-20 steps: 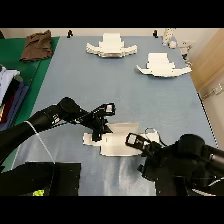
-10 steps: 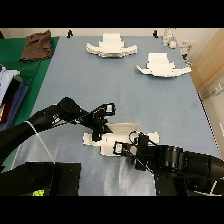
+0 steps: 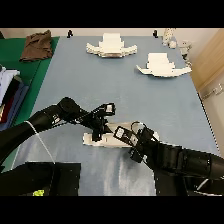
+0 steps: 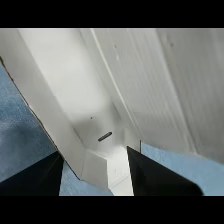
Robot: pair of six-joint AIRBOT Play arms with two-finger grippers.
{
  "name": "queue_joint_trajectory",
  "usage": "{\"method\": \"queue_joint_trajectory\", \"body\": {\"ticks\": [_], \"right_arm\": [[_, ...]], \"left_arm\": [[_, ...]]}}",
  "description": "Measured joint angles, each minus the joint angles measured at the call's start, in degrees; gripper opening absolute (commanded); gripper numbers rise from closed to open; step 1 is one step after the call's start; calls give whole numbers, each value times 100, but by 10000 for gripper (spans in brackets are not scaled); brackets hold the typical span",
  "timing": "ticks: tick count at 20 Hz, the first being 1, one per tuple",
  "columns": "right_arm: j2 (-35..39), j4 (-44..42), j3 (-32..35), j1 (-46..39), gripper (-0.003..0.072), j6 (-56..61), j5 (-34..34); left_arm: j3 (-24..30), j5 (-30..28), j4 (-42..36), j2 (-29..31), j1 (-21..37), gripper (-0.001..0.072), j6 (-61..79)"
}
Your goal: Fold the box.
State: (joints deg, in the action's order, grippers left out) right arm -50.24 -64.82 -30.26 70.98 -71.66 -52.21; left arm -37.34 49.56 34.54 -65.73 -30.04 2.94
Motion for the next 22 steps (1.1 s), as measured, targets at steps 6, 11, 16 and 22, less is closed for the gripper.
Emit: {"method": "queue_joint_trajectory", "body": {"ticks": [6, 11, 16, 22], "right_arm": [[0, 260, -131, 4, 628, 588, -337], [2, 424, -197, 0, 708, 688, -463], [44, 157, -184, -251, 708, -37, -323], [227, -2212, 111, -1939, 708, -3593, 455]], "left_arm": [[0, 0, 0, 0, 0, 13, 0], [0, 0, 0, 0, 0, 13, 0], [0, 0, 0, 0, 0, 13, 0], [0, 0, -2, 0, 0, 13, 0]]}}
